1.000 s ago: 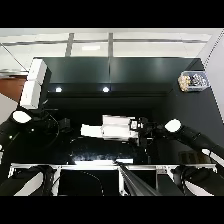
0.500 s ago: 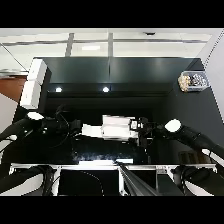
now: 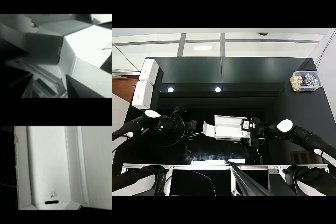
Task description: Fold the box and place the chain.
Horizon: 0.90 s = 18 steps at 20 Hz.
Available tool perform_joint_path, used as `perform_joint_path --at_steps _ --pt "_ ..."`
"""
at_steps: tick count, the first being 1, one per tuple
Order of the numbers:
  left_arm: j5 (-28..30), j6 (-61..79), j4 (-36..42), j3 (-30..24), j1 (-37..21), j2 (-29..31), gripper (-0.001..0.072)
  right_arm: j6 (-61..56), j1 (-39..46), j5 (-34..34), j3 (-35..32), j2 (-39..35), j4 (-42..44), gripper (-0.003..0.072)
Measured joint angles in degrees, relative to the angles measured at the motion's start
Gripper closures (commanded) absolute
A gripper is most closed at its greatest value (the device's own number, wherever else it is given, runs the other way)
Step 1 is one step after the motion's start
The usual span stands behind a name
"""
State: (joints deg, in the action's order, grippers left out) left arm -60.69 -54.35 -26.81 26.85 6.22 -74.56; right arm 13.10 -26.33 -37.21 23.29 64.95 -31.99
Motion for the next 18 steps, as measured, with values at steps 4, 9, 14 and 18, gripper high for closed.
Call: perform_joint_path --at_steps 4,9,14,18 --pt "-4.09 0.09 0.31 3.13 2.05 -0.04 0.0072 0.0 0.0 0.0 0.0 0.0 0.0 0.0142" --pt "-3.96 -7.65 -4.0 8.04 8.44 0.66 0.0072 0.0 0.0 0.0 0.0 0.0 0.0 0.0142" --pt "3.41 -19.65 -11.82 10.91 15.47 3.8 0.0073 0.0 0.0 0.0 0.0 0.0 0.0 0.0142" --pt "9.51 -30.62 -19.54 11.43 21.7 5.6 0.0073 0.0 0.0 0.0 0.0 0.0 0.0 0.0142"
